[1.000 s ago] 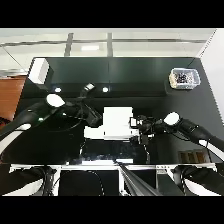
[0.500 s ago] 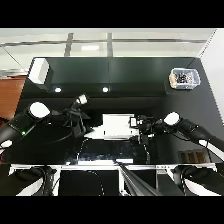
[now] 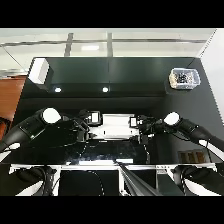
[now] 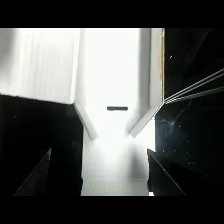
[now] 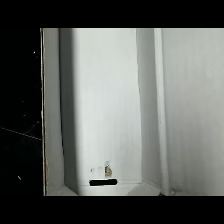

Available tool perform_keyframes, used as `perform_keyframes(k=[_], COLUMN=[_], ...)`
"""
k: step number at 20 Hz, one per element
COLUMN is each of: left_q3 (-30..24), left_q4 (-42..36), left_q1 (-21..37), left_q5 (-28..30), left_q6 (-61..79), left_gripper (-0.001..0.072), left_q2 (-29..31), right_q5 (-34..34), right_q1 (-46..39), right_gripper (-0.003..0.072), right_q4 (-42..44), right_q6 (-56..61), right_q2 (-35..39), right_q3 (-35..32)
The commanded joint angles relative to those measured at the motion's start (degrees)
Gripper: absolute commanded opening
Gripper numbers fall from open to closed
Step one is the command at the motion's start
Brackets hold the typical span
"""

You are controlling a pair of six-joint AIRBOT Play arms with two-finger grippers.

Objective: Fold the box and place the chain.

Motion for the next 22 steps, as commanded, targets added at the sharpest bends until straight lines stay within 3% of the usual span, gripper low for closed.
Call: perform_keyframes(k=[1,7,8,9,11,12,19,22], left_q3=[0.07,0.07,0.07,0.07,0.07,0.07,0.07,0.24], left_q4=[-2.25,-3.15,-3.17,-3.34,-3.34,-3.34,-10.69,-12.79], left_q1=[-0.57,-3.80,-4.20,-4.37,-4.37,-4.37,-4.98,-7.82], left_q5=[-0.87,3.21,4.00,3.96,2.43,1.99,3.02,8.11], left_q6=[0.83,2.49,2.47,2.47,2.45,2.40,2.27,1.99], left_gripper=[0.0707,0.0678,0.0641,0.0530,0.0185,0.0131,0.0132,0.0133], left_q2=[-2.14,-3.34,-3.34,-3.34,-3.34,-3.34,-4.87,-8.22], right_q5=[0.04,0.02,0.02,0.02,0.02,0.02,0.02,0.04], right_q1=[0.04,0.04,0.04,0.04,0.04,0.04,0.04,0.04], right_gripper=[0.0169,0.0169,0.0169,0.0169,0.0169,0.0169,0.0168,0.0169], right_q4=[-0.04,-0.04,-0.04,-0.04,-0.04,-0.04,-0.04,-0.04], right_q6=[0.02,0.02,0.02,0.02,0.02,0.02,0.04,0.02], right_q2=[-0.04,-0.04,-0.02,-0.04,-0.04,-0.02,-0.04,-0.04], right_q3=[0.00,0.00,0.00,0.00,0.00,0.00,0.00,0.00])
